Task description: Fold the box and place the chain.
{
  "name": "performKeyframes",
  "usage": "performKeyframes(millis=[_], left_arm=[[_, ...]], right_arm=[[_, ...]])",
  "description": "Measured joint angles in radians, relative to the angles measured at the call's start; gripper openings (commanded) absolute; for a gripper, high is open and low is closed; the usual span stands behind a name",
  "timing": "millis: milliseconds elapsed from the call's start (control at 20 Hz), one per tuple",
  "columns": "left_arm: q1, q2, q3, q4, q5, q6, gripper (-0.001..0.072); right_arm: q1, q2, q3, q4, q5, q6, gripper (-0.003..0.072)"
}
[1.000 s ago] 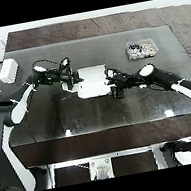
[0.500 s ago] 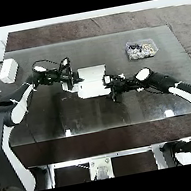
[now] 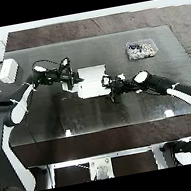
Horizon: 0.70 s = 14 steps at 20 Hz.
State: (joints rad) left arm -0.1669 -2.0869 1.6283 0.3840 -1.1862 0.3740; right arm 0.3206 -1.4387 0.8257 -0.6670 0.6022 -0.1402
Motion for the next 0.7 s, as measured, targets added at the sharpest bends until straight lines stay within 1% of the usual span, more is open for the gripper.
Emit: performKeyframes(millis=[350,650,700], left_arm=[[0.000,0.000,0.000,0.000,0.000,0.000,0.0019],[0.000,0.000,0.000,0.000,0.000,0.000,0.0019],[0.000,0.000,0.000,0.000,0.000,0.000,0.0020]], right_arm=[[0.002,-0.006,0.009,0.043,-0.100,-0.002,0.0559],[0.002,-0.006,0.053,0.055,-0.121,-0.002,0.0560],[0.001,-0.006,0.063,0.055,-0.122,-0.003,0.0608]])
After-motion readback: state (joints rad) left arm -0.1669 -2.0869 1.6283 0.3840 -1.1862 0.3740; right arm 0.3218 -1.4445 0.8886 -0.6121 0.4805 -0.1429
